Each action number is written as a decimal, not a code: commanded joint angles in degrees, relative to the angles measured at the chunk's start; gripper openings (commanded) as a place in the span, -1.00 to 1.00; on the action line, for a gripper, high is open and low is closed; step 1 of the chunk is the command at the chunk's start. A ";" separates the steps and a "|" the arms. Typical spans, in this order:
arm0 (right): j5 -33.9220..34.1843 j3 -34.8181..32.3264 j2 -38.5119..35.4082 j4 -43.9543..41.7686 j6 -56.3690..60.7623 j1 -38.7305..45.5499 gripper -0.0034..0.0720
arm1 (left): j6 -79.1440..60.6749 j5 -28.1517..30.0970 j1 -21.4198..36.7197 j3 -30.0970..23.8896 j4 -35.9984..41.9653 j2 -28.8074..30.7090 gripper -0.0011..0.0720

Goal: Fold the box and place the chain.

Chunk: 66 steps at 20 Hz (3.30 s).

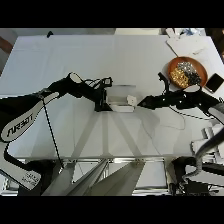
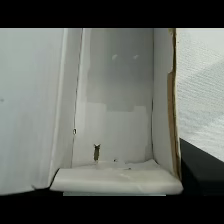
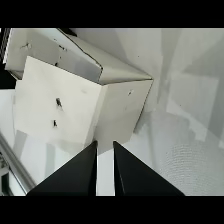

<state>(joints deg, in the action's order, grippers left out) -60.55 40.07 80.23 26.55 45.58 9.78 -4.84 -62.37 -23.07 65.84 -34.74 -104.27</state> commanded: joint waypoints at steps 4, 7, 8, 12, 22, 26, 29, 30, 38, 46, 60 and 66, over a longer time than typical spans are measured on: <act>2.82 -0.02 0.02 -3.98 -0.55 -0.20 -0.38 | -0.02 0.00 0.00 -0.02 -0.02 0.04 -0.40; 4.17 -0.02 0.00 -4.02 -1.11 -1.84 -0.38 | -0.02 0.00 0.00 -0.02 -0.02 0.04 -0.40; 5.03 -0.02 0.00 -4.02 -1.11 -2.67 -0.38 | -0.02 0.00 0.00 -0.02 -0.02 0.04 -0.40; 7.56 -0.02 0.00 -4.61 -1.09 -5.53 -0.06 | -0.02 0.00 0.00 -0.02 -0.02 0.07 -0.40; 13.18 -0.02 -0.09 -4.39 -0.42 -7.67 0.00 | -0.02 0.00 0.00 -0.02 -0.02 0.04 -0.40; 17.22 -0.02 -0.09 -4.33 1.09 -10.45 0.00 | -0.02 0.00 0.00 -0.02 0.00 0.04 -0.40; 18.64 -0.02 -0.09 -3.96 1.11 -10.91 0.00 | -0.02 0.00 0.00 -0.02 0.00 0.04 -0.40; 19.32 -0.02 -0.09 -3.17 1.16 -10.91 0.00 | -0.02 0.00 0.00 -0.02 -0.02 0.04 -0.40; 19.65 -0.02 -0.13 1.29 4.11 -10.91 0.00 | -0.02 0.00 0.00 -0.02 0.00 0.04 -0.40; 19.87 0.04 -2.54 0.59 4.98 -12.44 0.00 | -0.02 0.00 0.00 -0.02 -0.02 0.04 -0.40; 20.26 12.07 -1.64 58.93 61.24 -28.74 0.00 | -0.02 0.00 0.00 -0.02 -0.02 0.04 -0.40; 10.99 18.86 4.15 59.69 66.86 -31.19 0.00 | -0.02 0.00 0.00 -0.02 -0.02 0.04 -0.40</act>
<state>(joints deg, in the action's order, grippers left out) -44.91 56.18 81.87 83.94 108.01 -20.08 -4.86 -62.39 -23.07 65.84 -34.74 -104.27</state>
